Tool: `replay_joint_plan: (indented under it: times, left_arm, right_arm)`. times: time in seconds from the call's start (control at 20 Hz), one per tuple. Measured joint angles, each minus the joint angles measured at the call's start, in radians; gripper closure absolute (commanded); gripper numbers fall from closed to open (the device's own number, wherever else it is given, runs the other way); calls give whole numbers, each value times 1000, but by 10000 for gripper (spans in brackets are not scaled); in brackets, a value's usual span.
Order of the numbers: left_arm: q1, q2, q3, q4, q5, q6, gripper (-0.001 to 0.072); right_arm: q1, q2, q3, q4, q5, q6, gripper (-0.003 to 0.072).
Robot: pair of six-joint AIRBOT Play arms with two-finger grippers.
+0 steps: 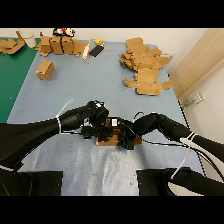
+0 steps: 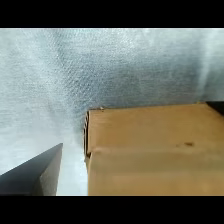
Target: Fold the box.
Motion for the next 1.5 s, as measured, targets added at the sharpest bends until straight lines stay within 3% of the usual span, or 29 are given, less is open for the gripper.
replay_joint_plan:
  times: [0.15, 0.2, 0.25, 0.3, 0.45, 0.7, 0.75, 0.85, 1.4, 1.45, 1.5]
  left_arm:
    - [-1, -16, 1, 0, 1, -19, 124]
    - [-1, -20, 1, -1, 1, -23, 169]
    - [-1, -22, 1, -1, 2, -27, 449]
    - [-1, -24, 1, -1, 2, -30, 660]
    - [-2, -26, 1, 2, 5, -35, 696]
    - [-2, -27, 1, 0, 6, -32, 696]
    - [-2, -27, 1, 0, 7, -32, 683]
    - [-2, -28, 2, -5, 8, -29, 24]
    - [0, 40, 11, -18, -18, -32, 24]
    - [3, 53, 11, -13, -28, -30, 32]
    - [5, 63, 11, -9, -38, -30, 94]
  right_arm:
    - [0, 0, 0, 0, 0, 0, 181]
    - [0, 0, 0, 0, 0, 0, 182]
    - [0, 0, 0, 0, 0, 0, 181]
    - [0, 0, 0, 0, 0, 0, 182]
    - [0, 0, 0, 0, 0, 0, 181]
    - [0, 0, 0, 0, 0, 0, 182]
    - [0, 0, 0, 0, 0, 0, 181]
    - [0, 0, 0, 0, 0, 0, 181]
    - [0, 0, 0, 0, 0, 0, 181]
    - [0, 0, 0, 0, 0, 0, 181]
    - [0, 0, 0, 0, 0, 0, 181]
